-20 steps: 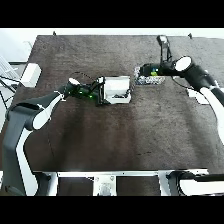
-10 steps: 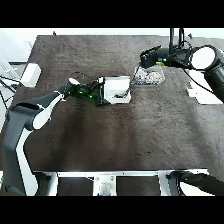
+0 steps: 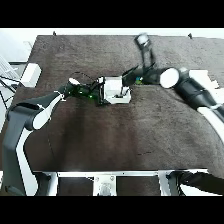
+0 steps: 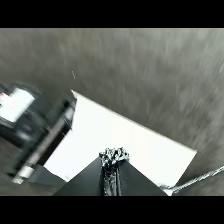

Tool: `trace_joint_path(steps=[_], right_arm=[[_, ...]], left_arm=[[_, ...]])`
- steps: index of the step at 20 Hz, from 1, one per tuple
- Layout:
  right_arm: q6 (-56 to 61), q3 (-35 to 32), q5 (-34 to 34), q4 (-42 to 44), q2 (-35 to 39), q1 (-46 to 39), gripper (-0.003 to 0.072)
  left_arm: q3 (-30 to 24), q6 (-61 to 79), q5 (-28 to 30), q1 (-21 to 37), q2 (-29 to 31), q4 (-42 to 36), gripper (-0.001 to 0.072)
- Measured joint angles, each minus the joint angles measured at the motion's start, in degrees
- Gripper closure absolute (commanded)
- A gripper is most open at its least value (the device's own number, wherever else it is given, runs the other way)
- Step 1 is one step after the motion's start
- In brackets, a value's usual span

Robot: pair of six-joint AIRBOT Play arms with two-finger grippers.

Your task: Fold the box and place the chain.

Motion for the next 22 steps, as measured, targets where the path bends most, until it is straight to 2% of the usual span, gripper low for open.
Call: trace_joint_path(steps=[1,2,3,4,6,9,12,14,17,22], right_arm=[[0.0,-1.1,-1.9,0.3,-2.4,0.3,0.0672],[0.1,-1.9,-3.2,0.8,-4.5,0.5,0.0564],[0.1,-2.5,-4.1,1.2,-6.5,0.7,0.0411],[0.1,-2.8,-4.9,1.5,-7.7,0.8,0.0291],[0.1,-3.2,-5.8,1.7,-8.7,0.9,0.0289],[0.1,-3.5,-6.7,0.6,-6.4,-0.6,0.0290],[0.2,-3.6,-7.0,-0.4,-3.3,-5.0,0.0247],[1.7,-3.7,-7.0,-0.8,-3.0,-9.4,0.0259],[3.1,-3.4,-7.1,1.4,-5.4,-15.3,0.0262],[-0.6,1.0,-7.0,8.5,-13.3,-17.8,0.0231]], left_arm=[[0.0,0.0,0.0,0.0,0.0,0.0,0.0360],[0.0,0.0,0.0,0.0,0.0,0.0,0.0360],[0.0,0.0,0.0,0.0,0.0,0.0,0.0360],[0.0,0.0,0.0,0.0,0.0,0.0,0.0360],[0.0,0.0,0.0,0.0,0.0,0.0,0.0360],[0.0,0.0,0.0,0.0,0.0,0.0,0.0360],[0.0,0.0,0.0,0.0,0.0,0.0,0.0360],[0.0,0.0,0.0,0.0,0.0,0.0,0.0360],[0.0,0.0,0.0,0.0,0.0,0.0,0.0360],[0.0,0.0,0.0,0.0,0.0,0.0,0.0360]])
